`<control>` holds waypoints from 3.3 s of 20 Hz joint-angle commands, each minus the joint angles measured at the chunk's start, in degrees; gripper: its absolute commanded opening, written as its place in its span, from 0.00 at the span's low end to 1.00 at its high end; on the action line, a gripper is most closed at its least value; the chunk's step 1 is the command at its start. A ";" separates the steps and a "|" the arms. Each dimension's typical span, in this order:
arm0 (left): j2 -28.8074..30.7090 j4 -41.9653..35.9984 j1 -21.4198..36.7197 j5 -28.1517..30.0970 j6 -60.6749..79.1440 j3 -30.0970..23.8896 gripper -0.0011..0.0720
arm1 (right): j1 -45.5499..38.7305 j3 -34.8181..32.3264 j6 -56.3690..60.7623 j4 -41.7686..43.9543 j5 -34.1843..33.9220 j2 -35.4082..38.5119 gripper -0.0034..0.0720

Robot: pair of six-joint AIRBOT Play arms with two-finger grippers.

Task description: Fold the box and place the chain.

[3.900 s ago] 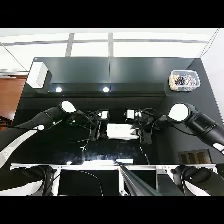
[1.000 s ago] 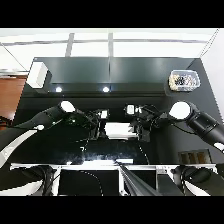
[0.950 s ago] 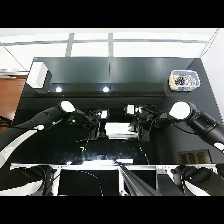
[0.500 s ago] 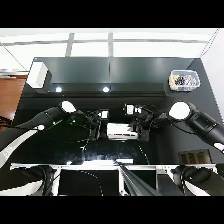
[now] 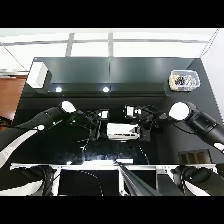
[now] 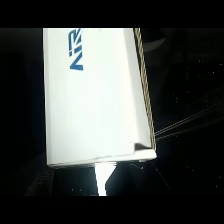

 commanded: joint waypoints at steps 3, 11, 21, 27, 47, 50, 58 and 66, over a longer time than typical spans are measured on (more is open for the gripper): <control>0.04 0.04 0.02 0.02 -0.02 -0.02 0.57 | 0.00 -0.04 0.00 -0.22 1.38 0.02 0.29; 0.04 0.02 0.02 0.02 -0.04 -0.02 0.56 | 0.00 -0.07 0.02 -0.22 1.44 0.02 0.29; 0.04 0.02 0.02 0.02 -0.04 -0.02 0.56 | 0.00 -0.07 0.02 -0.24 1.62 0.00 0.33; 0.04 0.02 0.02 0.02 -0.04 -0.02 0.56 | 0.00 -0.07 0.02 -1.55 2.16 0.00 0.33; 0.04 0.02 0.02 0.04 -0.02 -0.02 0.57 | 0.04 -2.49 0.02 -1.51 -0.13 0.00 0.47; 0.04 0.02 0.02 0.02 -0.04 -0.02 0.57 | 0.04 -2.47 0.09 -1.05 -0.07 0.02 0.47; 0.04 0.02 0.02 0.02 -0.04 -0.02 0.57 | -0.15 -1.29 8.26 -1.20 2.51 2.19 0.47; 0.04 0.02 0.02 0.04 -0.04 -0.02 0.56 | -3.96 -3.96 39.08 10.91 4.59 5.66 0.06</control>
